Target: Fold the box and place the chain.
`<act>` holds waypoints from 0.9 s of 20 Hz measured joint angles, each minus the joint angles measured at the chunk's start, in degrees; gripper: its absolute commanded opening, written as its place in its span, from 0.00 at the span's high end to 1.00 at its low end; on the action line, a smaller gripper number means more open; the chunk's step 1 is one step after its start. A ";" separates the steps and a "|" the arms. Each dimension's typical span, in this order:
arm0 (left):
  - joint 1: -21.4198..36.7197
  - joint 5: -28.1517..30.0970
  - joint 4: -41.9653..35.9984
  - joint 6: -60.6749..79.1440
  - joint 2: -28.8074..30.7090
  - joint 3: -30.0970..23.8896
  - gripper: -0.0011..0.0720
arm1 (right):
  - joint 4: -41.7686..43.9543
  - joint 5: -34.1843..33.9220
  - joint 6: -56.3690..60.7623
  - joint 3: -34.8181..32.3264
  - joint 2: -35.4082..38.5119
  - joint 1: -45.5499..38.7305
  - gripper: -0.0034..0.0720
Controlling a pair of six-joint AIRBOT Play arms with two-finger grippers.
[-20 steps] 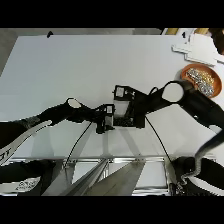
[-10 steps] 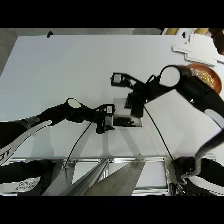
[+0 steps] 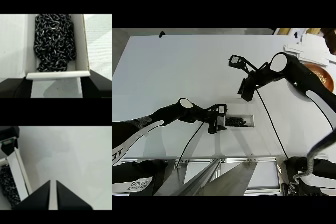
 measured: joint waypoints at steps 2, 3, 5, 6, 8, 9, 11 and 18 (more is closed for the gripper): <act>0.00 0.00 0.00 0.00 0.00 0.00 0.78 | 1.16 0.20 -0.02 -0.98 0.11 0.35 0.68; 0.00 0.00 0.00 0.00 0.00 0.00 0.78 | 1.70 0.28 -0.02 -1.75 0.35 0.50 0.68; 0.00 0.00 0.00 0.00 0.00 0.00 0.78 | 2.36 1.03 -0.59 -3.54 1.36 1.14 0.68; 0.00 0.00 0.00 0.00 0.00 0.00 0.78 | 2.67 1.44 -1.25 -4.68 2.36 1.60 0.68; 0.00 0.00 0.00 0.00 0.00 0.00 0.78 | 2.95 1.55 -2.75 -7.37 4.87 2.49 0.68; 0.00 0.00 0.00 0.00 0.00 0.00 0.78 | 3.06 1.44 -3.21 -8.87 6.21 2.89 0.68; 0.00 0.00 0.00 0.00 0.00 0.00 0.78 | 3.19 0.90 -4.09 -12.33 8.92 3.76 0.68; 0.00 0.00 0.02 0.00 0.00 0.00 0.78 | 3.32 -0.07 -9.01 -19.43 13.77 9.38 0.53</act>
